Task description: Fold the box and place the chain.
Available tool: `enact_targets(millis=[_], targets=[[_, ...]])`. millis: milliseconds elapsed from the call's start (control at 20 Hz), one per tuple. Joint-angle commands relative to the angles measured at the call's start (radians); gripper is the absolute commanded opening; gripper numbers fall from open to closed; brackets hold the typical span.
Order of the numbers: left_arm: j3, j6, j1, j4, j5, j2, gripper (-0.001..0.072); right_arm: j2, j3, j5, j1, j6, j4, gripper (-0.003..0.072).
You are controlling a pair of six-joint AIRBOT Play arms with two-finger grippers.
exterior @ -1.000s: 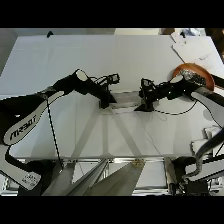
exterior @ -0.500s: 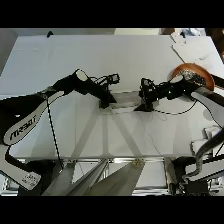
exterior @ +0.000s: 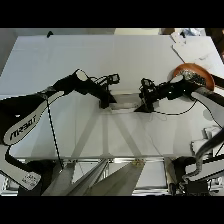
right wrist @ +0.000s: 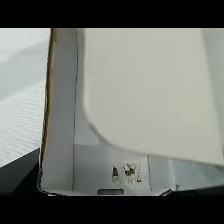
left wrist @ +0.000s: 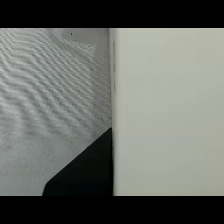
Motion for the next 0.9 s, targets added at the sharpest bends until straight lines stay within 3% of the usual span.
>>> enact_targets(millis=[0, 600, 850], targets=[[0.0, -0.001, 0.0, 0.0, 0.001, 0.0, 0.0015, -0.001, 0.0, 0.021, 0.0, 0.001, 0.008, 0.0689], [0.0, -0.001, 0.0, 0.0, 0.002, 0.0, 0.0015, -0.001, 0.0, -0.094, 0.0, 0.069, -0.073, 0.0687], [0.0, -0.001, 0.0, 0.0, 0.002, 0.0, 0.0015, -0.001, 0.0, -0.09, 0.0, 0.069, -0.064, 0.0635]])
